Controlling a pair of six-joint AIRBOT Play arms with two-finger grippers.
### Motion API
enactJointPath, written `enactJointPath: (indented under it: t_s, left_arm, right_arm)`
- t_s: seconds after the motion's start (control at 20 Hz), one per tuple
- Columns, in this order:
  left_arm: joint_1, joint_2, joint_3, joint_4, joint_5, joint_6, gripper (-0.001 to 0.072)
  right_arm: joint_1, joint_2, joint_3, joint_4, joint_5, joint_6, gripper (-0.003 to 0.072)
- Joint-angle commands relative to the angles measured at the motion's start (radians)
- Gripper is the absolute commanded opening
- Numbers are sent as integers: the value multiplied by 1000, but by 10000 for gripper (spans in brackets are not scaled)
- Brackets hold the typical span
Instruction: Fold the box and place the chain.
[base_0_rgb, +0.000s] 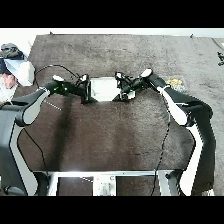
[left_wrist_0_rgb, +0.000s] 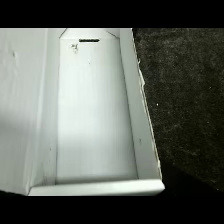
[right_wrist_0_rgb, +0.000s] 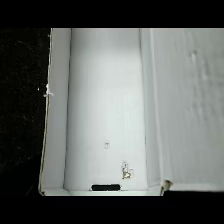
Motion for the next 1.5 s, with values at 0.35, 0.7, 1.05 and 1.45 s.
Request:
enactJointPath:
  t_s: [0.35,0.7,1.05,1.45]
  left_arm:
    - [0,0,0,-4,5,1,348]
    - [0,0,0,-4,6,1,348]
    - [0,0,0,-4,6,1,348]
    - [0,0,0,-4,6,1,348]
  right_arm:
    - [0,0,1,0,0,-1,427]
    - [0,0,1,0,0,-1,427]
    - [0,0,1,0,0,-1,427]
    - [-29,49,1,-80,56,28,594]
